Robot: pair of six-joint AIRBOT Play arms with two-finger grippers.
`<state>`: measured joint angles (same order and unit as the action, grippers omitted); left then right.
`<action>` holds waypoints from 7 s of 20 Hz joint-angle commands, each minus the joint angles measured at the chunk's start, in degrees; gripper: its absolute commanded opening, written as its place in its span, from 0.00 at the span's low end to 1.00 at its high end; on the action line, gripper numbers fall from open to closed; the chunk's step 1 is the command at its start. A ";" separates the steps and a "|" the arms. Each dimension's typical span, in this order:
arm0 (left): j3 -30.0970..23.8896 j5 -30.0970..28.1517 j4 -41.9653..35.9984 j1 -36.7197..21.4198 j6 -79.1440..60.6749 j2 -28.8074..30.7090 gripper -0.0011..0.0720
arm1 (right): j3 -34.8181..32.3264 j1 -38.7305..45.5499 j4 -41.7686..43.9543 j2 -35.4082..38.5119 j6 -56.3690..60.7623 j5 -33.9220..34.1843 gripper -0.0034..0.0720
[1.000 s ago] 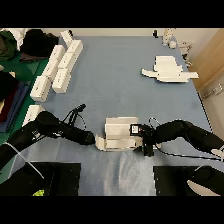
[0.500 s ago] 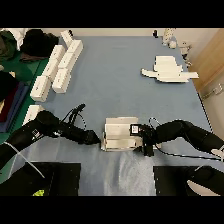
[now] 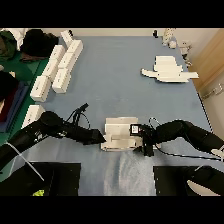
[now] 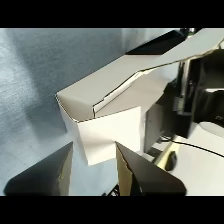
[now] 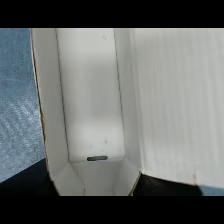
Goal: Fold the box.
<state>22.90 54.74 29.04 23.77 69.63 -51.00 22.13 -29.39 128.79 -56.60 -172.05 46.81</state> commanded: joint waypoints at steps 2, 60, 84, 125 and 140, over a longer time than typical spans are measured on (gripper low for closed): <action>4.85 -10.01 16.04 13.07 20.02 0.00 0.57 | 0.04 -0.02 0.00 0.00 0.00 -0.02 0.73; 33.77 11.65 59.04 39.78 79.52 -27.26 0.03 | 0.04 -0.02 0.00 0.00 0.00 0.00 0.73; 33.75 11.74 57.44 39.82 78.18 -30.05 0.11 | 0.04 -0.02 0.00 0.00 0.00 -0.02 0.73; 10.10 5.90 34.93 12.39 -27.39 10.43 0.97 | 0.04 -0.02 0.00 0.00 0.00 -0.02 0.73; 2.34 -10.21 12.68 8.46 -64.85 -3.06 0.97 | 0.04 -0.02 0.00 0.00 0.00 0.00 0.73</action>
<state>25.39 46.24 45.06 32.29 8.75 -51.62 22.13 -29.39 128.79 -56.60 -172.05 46.81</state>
